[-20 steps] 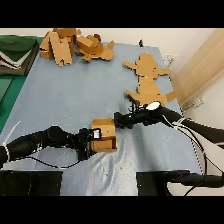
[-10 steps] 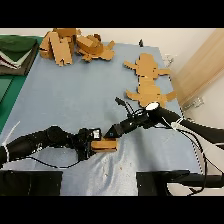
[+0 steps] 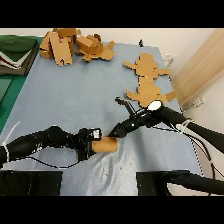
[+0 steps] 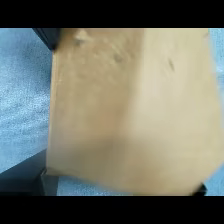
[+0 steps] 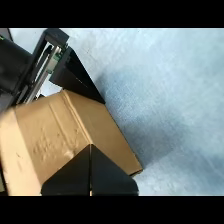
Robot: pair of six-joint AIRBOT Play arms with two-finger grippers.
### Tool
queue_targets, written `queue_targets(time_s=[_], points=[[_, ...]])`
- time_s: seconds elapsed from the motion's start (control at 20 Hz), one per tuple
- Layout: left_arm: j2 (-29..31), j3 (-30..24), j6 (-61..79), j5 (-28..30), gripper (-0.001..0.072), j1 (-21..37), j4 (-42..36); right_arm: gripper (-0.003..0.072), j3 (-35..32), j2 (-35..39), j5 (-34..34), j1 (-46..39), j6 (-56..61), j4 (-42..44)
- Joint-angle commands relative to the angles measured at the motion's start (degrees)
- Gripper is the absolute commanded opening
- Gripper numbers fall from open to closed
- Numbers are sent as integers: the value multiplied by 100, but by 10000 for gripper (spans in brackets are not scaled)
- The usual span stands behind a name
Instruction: Fold the box.
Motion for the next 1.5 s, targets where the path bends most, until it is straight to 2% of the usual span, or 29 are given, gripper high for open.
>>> queue_targets(time_s=[0.0,0.05,0.15,0.2,0.25,0.3,0.45,0.55,0.75,1.0,1.1,1.35,1.4,1.45], points=[[2,-2,-2,4,467,4,0,11,2,774,-310,13,-42,-586],[2,-2,0,0,467,4,0,96,2,1001,-632,13,-70,-776],[2,-2,0,2,467,4,0,177,2,1298,-1189,13,-525,-804],[2,-2,-2,2,467,4,0,177,4,1366,-1303,13,-813,-708],[2,-2,-2,7,467,4,0,189,4,1403,-1303,13,-1086,-588],[2,-2,0,7,467,4,0,249,2,1414,-1217,13,-1392,-452],[2,-2,-2,0,467,4,0,250,2,1412,-796,109,-2229,-256],[2,-2,-2,2,467,4,0,408,0,1410,-741,374,-2319,-225],[2,-2,0,2,467,4,0,409,-4,1338,-772,920,-2308,103],[2,-2,-2,0,467,4,0,410,-11,1338,-758,1462,-2291,-938],[2,0,-2,4,467,2,0,410,-11,1333,-949,1550,-2175,-1331],[2,-2,-2,9,467,2,0,410,-11,1228,-1056,1648,-2177,-1541],[2,-2,-2,9,467,2,0,416,-9,1226,-1060,1714,-2177,-1574],[2,-2,-2,11,467,2,0,494,-9,1226,-1086,1794,-2177,-1648]])
